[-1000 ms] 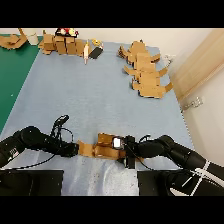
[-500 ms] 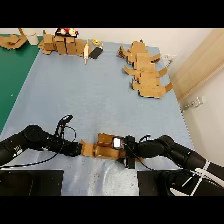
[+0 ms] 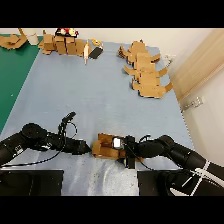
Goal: Fold the box.
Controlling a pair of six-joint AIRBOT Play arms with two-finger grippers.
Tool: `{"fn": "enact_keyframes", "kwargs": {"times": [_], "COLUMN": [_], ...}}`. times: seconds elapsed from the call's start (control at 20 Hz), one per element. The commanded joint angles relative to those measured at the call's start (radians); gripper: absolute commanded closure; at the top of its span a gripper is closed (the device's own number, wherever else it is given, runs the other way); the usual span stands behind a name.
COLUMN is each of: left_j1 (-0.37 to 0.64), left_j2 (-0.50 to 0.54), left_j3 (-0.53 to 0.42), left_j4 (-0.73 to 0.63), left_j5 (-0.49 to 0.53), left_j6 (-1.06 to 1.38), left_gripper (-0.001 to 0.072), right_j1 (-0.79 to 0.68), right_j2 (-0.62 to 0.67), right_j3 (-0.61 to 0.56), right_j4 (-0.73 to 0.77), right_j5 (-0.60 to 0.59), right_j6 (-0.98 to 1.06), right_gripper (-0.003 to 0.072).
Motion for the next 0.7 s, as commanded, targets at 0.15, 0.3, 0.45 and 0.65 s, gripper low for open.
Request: {"fn": "enact_keyframes", "kwargs": {"times": [0.15,0.3,0.45,0.65], "left_j1": [0.003,0.001,0.001,0.001], "left_j2": [0.000,0.000,-0.001,-0.003], "left_j3": [0.012,0.012,0.012,0.012], "left_j4": [0.035,0.026,-0.006,-0.101], "left_j5": [-0.004,-0.011,0.005,0.063], "left_j6": [-0.050,-0.050,-0.050,0.020], "left_gripper": [0.0414,0.0413,0.0413,0.0413], "right_j1": [0.001,0.001,0.001,0.001], "right_j2": [0.000,0.000,0.000,0.000], "right_j3": [0.000,0.000,0.000,0.000], "right_j4": [0.000,0.000,0.000,0.000], "right_j5": [0.000,0.000,0.000,0.000], "right_j6": [0.000,0.000,0.000,0.000], "right_gripper": [0.0184,0.0184,0.0184,0.0184]}}
